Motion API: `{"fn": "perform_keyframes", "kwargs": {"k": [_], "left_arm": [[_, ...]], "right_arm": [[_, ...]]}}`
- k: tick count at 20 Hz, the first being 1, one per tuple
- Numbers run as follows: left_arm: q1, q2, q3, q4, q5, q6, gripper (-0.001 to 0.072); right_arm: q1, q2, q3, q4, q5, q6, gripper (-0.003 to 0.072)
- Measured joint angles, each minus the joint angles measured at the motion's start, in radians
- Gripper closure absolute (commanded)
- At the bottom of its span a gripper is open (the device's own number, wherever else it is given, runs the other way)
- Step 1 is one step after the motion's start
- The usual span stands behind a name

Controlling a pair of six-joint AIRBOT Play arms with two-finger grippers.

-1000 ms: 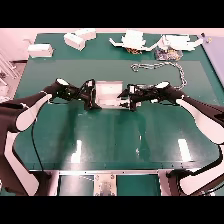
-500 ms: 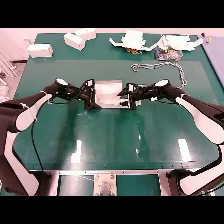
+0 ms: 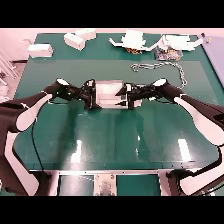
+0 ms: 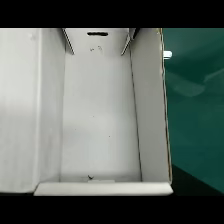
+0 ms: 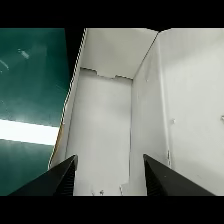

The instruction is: Fold the box and place the chain.

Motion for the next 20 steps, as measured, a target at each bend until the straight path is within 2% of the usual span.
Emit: {"fn": "perform_keyframes", "kwargs": {"k": [7, 8, 10, 11, 20], "left_arm": [[0.002, 0.000, 0.000, 0.000, 0.002, 0.000, 0.0220], [0.002, 0.000, 0.000, 0.000, 0.001, 0.000, 0.0220], [0.002, 0.000, 0.000, 0.001, 0.000, 0.000, 0.0220], [0.002, 0.000, 0.000, 0.001, -0.001, 0.001, 0.0220], [0.002, 0.000, 0.000, 0.002, -0.002, 0.002, 0.0220]], "right_arm": [[-0.007, 0.118, 0.001, 0.009, 0.011, 0.094, 0.0177], [-0.012, 0.138, 0.001, 0.007, 0.014, 0.130, 0.0262], [-0.033, 0.176, 0.001, -0.008, 0.018, 0.235, 0.0602], [-0.051, 0.192, 0.001, -0.022, 0.018, 0.306, 0.0677], [-0.319, 0.234, -0.025, -0.142, 0.026, 1.143, 0.0680]]}}
